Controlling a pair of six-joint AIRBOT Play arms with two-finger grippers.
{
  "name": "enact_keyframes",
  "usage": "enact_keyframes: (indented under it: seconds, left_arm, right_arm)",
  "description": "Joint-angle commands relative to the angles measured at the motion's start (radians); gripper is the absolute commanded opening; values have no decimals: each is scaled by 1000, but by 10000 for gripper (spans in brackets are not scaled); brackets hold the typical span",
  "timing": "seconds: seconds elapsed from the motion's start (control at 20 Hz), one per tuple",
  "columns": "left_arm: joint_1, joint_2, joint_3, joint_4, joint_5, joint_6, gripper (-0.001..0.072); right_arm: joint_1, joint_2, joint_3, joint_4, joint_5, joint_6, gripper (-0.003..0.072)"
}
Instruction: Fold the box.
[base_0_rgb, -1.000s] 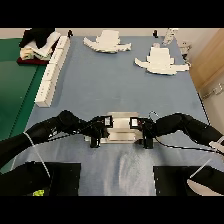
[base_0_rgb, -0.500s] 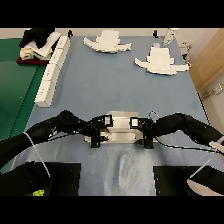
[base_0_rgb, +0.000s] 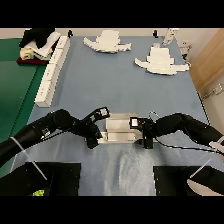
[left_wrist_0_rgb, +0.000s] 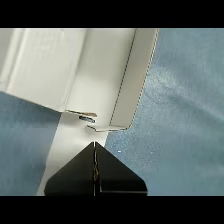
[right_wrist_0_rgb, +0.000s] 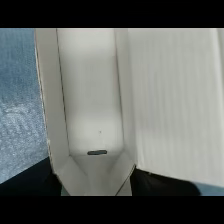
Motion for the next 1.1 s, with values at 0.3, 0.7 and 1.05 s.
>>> enact_keyframes:
  seconds: [0.3, 0.7, 1.05]
  left_arm:
    - [351, 200, 23, 377, -195, -955, 13]
    - [524, 74, -72, 76, -275, -742, 12]
    - [501, -51, -137, -172, -207, -577, 11]
  right_arm:
    - [0, 0, 1, 0, 0, 0, 537]
    - [0, 0, 1, 0, 0, 0, 537]
    - [0, 0, 1, 0, 0, 0, 537]
